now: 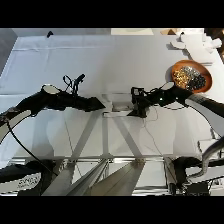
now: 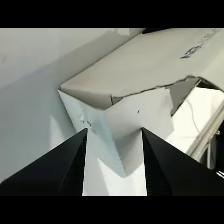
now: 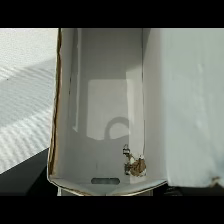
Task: Fold the box and place the chain.
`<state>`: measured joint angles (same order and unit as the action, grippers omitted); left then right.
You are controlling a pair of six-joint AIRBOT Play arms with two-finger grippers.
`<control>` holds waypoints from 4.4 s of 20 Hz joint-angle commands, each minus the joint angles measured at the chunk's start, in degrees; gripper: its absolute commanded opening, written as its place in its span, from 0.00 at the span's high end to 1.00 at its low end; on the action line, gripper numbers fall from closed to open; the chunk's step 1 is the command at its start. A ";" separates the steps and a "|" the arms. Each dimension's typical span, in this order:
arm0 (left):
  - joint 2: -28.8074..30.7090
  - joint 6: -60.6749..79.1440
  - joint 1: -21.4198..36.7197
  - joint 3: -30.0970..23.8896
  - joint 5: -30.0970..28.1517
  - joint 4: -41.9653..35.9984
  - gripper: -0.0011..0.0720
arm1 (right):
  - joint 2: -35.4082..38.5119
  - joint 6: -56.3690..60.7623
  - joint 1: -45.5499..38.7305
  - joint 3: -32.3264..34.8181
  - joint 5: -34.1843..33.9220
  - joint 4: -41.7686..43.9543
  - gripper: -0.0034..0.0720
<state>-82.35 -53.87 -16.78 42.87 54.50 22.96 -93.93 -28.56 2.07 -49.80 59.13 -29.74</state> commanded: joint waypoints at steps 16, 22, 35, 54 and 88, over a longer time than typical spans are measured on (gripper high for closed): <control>0.04 -13.38 -7.69 3.82 -11.43 13.84 0.36 | 0.02 0.00 0.00 0.00 0.00 0.00 0.43; 0.04 -26.43 -11.52 5.66 -12.07 29.46 0.36 | 0.02 0.00 0.00 0.00 0.00 0.00 0.43; -0.37 -60.61 -19.82 18.99 1.07 61.20 0.36 | 0.02 0.00 0.00 0.00 0.00 0.00 0.43; -10.43 -80.24 -26.18 25.49 7.52 70.73 0.46 | 0.02 0.00 0.00 -0.02 0.02 0.00 0.43; -1.79 -63.21 -22.36 25.46 6.64 56.04 0.50 | 0.02 0.00 0.00 0.00 0.00 0.00 0.43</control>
<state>-87.26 -122.72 -40.05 68.27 60.66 79.96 -93.91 -28.56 2.09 -49.80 59.16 -29.74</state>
